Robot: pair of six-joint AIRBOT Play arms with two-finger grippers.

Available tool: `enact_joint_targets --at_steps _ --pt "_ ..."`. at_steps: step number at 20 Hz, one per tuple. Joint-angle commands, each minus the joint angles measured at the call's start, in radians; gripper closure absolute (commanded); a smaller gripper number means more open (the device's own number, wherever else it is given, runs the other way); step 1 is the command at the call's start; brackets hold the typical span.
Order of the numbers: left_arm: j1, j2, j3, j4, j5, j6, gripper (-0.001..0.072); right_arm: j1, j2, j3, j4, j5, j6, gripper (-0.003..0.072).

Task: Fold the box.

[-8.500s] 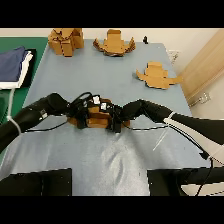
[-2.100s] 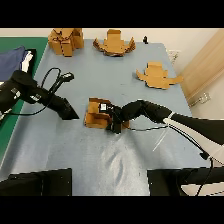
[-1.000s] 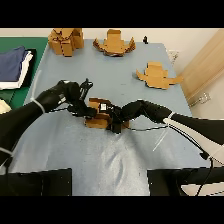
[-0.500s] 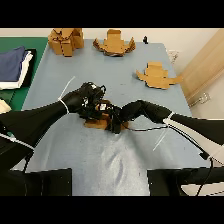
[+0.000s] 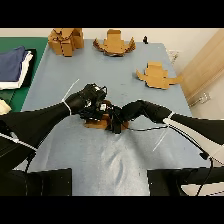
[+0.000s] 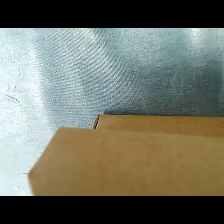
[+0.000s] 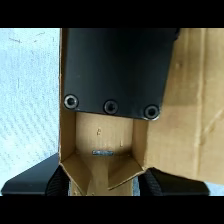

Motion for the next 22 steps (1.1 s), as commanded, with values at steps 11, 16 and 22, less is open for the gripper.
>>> enact_joint_targets --at_steps 11,16,22 --pt "-0.001 -0.002 -0.002 -0.002 0.020 0.002 0.0590 0.000 0.001 0.000 0.001 0.002 0.001 0.0276" --pt "-0.001 -0.032 -0.002 -0.023 0.020 0.001 0.0690 0.000 0.001 0.000 0.001 0.001 0.001 0.0276" --pt "-0.001 -0.063 -0.007 -0.056 0.059 0.008 0.0695 0.000 0.001 0.000 0.001 0.002 0.001 0.0276"
